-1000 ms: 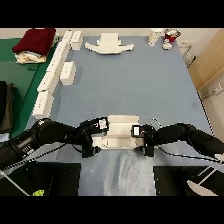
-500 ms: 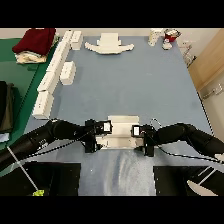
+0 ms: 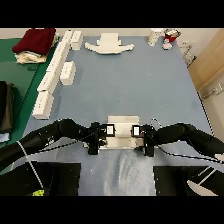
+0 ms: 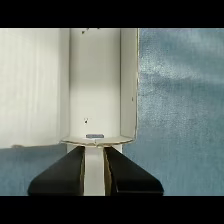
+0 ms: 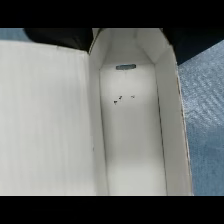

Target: Fold the box.

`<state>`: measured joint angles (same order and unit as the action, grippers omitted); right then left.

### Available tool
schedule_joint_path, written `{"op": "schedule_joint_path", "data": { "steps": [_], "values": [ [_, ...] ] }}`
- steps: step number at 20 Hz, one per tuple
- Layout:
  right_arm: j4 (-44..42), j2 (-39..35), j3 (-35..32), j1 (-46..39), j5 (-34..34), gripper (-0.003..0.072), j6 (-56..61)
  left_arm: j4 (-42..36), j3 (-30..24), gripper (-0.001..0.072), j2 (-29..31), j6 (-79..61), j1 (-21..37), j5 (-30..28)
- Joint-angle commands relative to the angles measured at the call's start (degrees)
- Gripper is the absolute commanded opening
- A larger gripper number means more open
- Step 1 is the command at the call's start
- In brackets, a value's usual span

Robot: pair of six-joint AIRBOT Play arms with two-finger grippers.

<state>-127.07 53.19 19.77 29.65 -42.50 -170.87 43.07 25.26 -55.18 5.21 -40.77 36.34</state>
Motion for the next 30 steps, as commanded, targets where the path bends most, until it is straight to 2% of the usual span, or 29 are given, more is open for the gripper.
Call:
{"op": "schedule_joint_path", "data": {
  "steps": [1, 5, 10, 11, 12, 13, 14, 18, 19, 21, 22, 23, 25, 30],
  "values": [
    [0.0, 0.0, 0.0, 0.0, 0.0, 0.0487, 0.0, -5.3, 0.0, 0.0167, -1.0, -4.8, 0.0, -0.2],
    [0.0, 0.0, 0.0, 0.0, 0.0, 0.0487, 0.0, -6.6, 0.0, 0.0166, -1.1, -4.8, 0.0, -2.3],
    [0.0, 0.0, 0.0, 0.0, 0.0, 0.0487, 0.0, -7.5, 0.0, 0.0169, -2.4, -4.8, 0.0, -1.6],
    [0.0, 0.0, 0.0, 0.0, 0.0, 0.0487, 0.0, -7.6, 0.0, 0.0193, -2.4, -4.7, 0.0, -1.4],
    [0.0, 0.0, 0.0, 0.0, 0.0, 0.0487, 0.0, -7.6, 0.0, 0.0296, -2.4, -4.7, 0.0, -1.4],
    [0.0, 0.0, 0.0, 0.0, 0.0, 0.0487, 0.0, -7.6, 0.0, 0.0482, -2.4, -4.3, 0.0, -1.4],
    [0.0, 0.0, 0.0, 0.0, 0.0, 0.0487, 0.0, -7.5, 0.0, 0.0506, -2.4, -4.1, 0.0, -1.3],
    [0.0, 0.0, 0.0, 0.0, 0.0, 0.0486, 0.0, -7.6, 0.0, 0.0505, -2.4, -4.1, 0.0, -0.8],
    [0.0, 0.0, 0.0, 0.0, 0.0, 0.0487, 0.0, -7.5, 0.0, 0.0483, -2.4, -4.1, 0.0, -0.1],
    [0.0, 0.0, 0.0, 0.0, 0.0, 0.0487, 0.0, -7.5, 0.0, 0.0155, -2.4, -4.1, 0.0, 1.6],
    [0.0, 0.0, 0.0, 0.0, 0.0, 0.0487, 0.0, -7.1, 0.0, 0.0048, -2.4, -4.0, 0.0, 2.1],
    [0.0, 0.0, 0.0, 0.0, 0.0, 0.0487, 0.0, -6.8, 0.0, 0.0015, -2.3, -3.0, 0.1, 2.3],
    [0.0, 0.0, 0.0, 0.0, 0.0, 0.0487, 0.0, -3.1, 0.1, 0.0014, -1.7, 4.3, 0.1, 2.4],
    [0.0, 0.0, 0.0, 0.0, 0.0, 0.0487, 0.0, 18.2, 0.3, 0.0015, 5.2, 40.2, 1.3, 5.3]
  ]
}}
